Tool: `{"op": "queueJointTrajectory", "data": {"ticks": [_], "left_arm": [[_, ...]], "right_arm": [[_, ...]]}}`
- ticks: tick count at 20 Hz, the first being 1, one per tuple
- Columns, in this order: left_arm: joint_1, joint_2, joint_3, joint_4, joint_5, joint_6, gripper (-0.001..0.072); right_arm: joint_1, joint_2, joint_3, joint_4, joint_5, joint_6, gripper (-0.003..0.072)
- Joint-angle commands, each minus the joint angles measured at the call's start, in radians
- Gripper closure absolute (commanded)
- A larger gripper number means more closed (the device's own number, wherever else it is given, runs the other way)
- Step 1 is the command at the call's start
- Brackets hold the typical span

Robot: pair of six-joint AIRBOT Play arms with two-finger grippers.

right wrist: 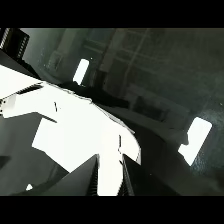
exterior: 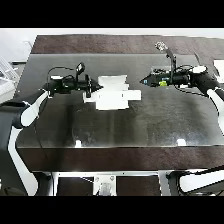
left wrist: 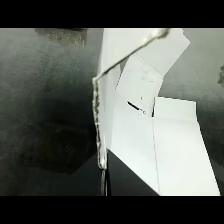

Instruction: Fold the box and place the chain.

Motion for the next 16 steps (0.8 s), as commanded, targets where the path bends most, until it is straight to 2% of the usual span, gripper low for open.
{"op": "queueJointTrajectory", "data": {"ticks": [1,5,13,14,16], "left_arm": [[0.0,0.007,-0.013,0.061,0.02,0.024,0.0694],[0.001,0.005,-0.035,0.116,0.041,0.027,0.0694],[0.0,0.003,-0.039,0.114,0.048,0.073,0.0692],[0.0,0.003,-0.039,0.113,0.047,0.087,0.0692],[0.0,0.003,-0.039,0.104,0.047,0.088,0.0691]], "right_arm": [[0.003,0.001,-0.019,0.001,0.0,-0.001,0.0487],[0.006,0.001,-0.034,0.0,0.002,-0.001,0.0487],[0.015,0.001,-0.037,0.002,0.04,0.0,0.0487],[0.016,0.001,-0.039,0.011,0.051,-0.001,0.0487],[0.016,0.005,-0.061,0.124,0.092,-0.065,0.0487]]}}
